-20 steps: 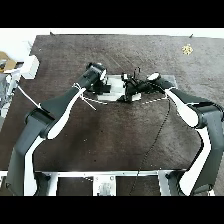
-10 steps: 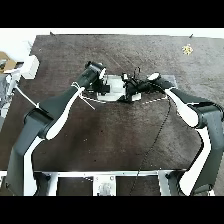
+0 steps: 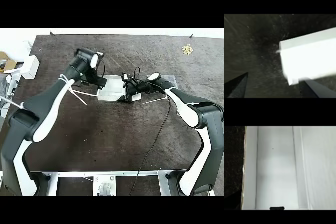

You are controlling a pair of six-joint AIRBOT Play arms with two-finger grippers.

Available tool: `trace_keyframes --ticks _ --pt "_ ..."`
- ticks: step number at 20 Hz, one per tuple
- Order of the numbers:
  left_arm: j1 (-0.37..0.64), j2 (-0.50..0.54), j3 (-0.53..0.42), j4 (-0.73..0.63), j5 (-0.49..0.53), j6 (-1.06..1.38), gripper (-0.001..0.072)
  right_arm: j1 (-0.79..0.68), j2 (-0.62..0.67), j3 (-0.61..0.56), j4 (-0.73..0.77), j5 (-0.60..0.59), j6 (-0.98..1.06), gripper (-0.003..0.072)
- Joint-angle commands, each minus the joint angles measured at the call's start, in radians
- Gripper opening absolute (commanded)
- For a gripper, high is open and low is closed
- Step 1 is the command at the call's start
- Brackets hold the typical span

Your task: Fold the box and place the chain.

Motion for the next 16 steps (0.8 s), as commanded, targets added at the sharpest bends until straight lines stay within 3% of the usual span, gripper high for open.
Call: trace_keyframes --ticks 1,7,11,15,16 --pt "0.047 0.064 0.002 -0.074 0.043 0.188 0.0712 0.000 0.000 0.000 0.001 0.000 0.000 0.0429" --pt "0.186 0.076 -0.021 -0.432 0.109 0.658 0.0712 0.000 0.000 0.000 0.001 0.000 0.000 0.0429" --pt "0.251 0.076 -0.020 -0.421 0.266 0.728 0.0713 0.000 0.000 0.000 0.001 0.000 0.000 0.0428" --pt "0.265 0.071 -0.035 -0.456 0.298 0.825 0.0704 0.000 0.000 0.000 0.001 -0.001 0.000 0.0429" --pt "0.282 0.065 -0.043 -0.550 0.281 0.921 0.0704 0.000 0.000 0.000 0.001 -0.001 0.000 0.0429"
